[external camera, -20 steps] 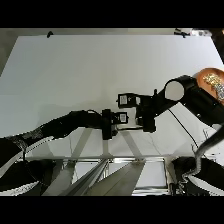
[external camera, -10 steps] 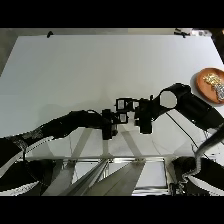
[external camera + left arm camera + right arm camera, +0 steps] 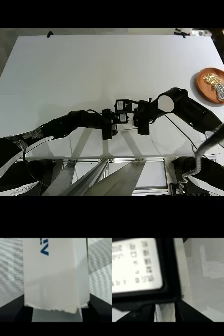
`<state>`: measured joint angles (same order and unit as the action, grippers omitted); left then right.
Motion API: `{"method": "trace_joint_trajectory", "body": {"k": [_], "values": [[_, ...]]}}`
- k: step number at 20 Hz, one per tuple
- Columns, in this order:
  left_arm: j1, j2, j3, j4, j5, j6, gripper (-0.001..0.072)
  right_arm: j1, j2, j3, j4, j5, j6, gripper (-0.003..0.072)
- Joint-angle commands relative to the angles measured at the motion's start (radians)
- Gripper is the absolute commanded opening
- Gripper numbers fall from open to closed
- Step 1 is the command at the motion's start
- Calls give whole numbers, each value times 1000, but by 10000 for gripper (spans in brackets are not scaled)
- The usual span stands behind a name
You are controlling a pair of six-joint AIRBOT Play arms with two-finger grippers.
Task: Fold the box and place the chain.
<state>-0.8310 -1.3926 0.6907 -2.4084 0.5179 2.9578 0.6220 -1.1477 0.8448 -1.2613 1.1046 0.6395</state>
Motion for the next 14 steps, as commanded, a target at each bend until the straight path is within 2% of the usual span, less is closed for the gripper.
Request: {"method": "trace_joint_trajectory", "body": {"k": [1, 7, 14], "values": [[0, 0, 0, 1, 2, 1, 274, 23, -1, -30, 1, -42, 22, 220], [0, 0, 0, 1, 2, 1, 274, 23, -1, -31, 5, -50, 50, 217], [0, 0, 0, 1, 2, 1, 274, 23, -1, -32, 0, -120, 146, 219]]}}
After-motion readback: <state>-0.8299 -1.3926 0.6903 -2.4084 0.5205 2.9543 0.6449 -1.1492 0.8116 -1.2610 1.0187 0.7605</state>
